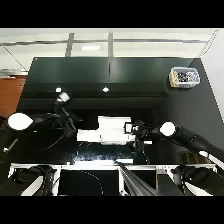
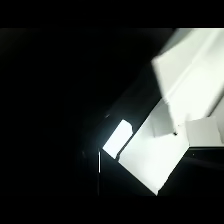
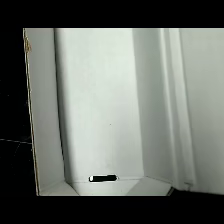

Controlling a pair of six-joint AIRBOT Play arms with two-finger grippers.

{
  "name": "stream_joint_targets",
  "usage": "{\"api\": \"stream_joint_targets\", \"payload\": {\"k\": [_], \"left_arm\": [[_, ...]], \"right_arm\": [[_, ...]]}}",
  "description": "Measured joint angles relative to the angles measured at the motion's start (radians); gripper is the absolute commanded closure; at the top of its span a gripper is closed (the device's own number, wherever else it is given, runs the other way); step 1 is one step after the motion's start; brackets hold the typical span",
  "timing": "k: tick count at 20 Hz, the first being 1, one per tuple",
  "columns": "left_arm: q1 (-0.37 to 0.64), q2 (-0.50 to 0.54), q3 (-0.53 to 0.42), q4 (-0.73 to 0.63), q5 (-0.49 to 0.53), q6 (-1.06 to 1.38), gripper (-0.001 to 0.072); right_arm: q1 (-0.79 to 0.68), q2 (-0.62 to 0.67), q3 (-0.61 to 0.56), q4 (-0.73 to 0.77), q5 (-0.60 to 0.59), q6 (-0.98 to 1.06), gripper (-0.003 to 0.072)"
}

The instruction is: Fold the box and place the chain.

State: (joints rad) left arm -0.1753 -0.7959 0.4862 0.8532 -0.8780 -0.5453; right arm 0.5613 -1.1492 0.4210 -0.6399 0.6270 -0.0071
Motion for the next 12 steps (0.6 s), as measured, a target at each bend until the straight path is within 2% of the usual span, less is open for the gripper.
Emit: {"api": "stream_joint_targets", "payload": {"k": [4,6,8,12], "left_arm": [[0.205,0.029,-0.05,0.034,-0.085,-0.391,0.0679],[0.265,0.01,-0.093,0.019,-0.123,-0.552,0.068],[0.295,-0.035,-0.127,-0.021,-0.179,-0.634,0.068],[0.31,-0.18,-0.156,-0.118,-0.274,-0.631,0.0681]], "right_arm": [[0.0,0.0,0.0,0.0,0.0,0.0,0.0483],[0.0,0.0,0.0,0.0,0.0,0.0,0.0483],[0.0,0.0,0.0,0.0,0.0,0.0,0.0483],[0.0,0.0,0.0,0.0,0.0,0.0,0.0483]]}}
